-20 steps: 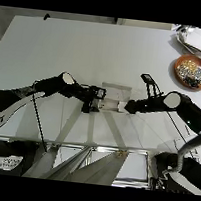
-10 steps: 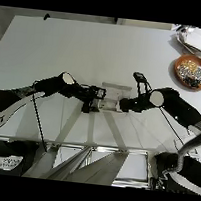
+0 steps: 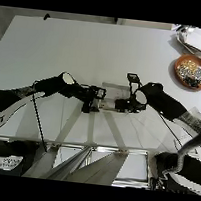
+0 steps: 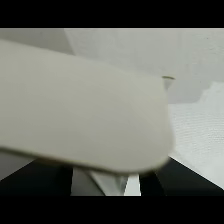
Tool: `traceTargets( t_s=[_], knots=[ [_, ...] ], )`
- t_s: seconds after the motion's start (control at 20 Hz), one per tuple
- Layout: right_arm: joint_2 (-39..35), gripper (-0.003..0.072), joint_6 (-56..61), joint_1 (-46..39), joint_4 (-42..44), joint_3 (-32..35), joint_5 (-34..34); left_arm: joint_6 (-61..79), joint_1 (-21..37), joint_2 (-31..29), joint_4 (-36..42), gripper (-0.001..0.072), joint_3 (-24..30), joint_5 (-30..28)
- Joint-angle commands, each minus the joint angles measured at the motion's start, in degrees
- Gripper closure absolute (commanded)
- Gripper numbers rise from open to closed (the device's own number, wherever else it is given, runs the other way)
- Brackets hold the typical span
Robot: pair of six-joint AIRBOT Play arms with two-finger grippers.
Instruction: Fold the box and place the chain.
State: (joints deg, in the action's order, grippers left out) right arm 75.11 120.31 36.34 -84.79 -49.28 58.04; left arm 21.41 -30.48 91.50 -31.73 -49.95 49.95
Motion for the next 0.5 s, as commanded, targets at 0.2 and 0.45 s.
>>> traceTargets(
  t_s=[0.2, 0.45],
  knots=[
    [3.6, 0.0371, 2.9, 3.0, -1.6, -0.3, -3.9, 0.0, 0.0, 0.0, 0.0, 0.0434, 0.0, 0.0],
    [4.1, 0.0673, 2.9, 3.2, -0.5, -0.3, -4.2, 0.0, 0.0, 0.0, 0.0, 0.0434, 0.0, 0.0]
  ],
)
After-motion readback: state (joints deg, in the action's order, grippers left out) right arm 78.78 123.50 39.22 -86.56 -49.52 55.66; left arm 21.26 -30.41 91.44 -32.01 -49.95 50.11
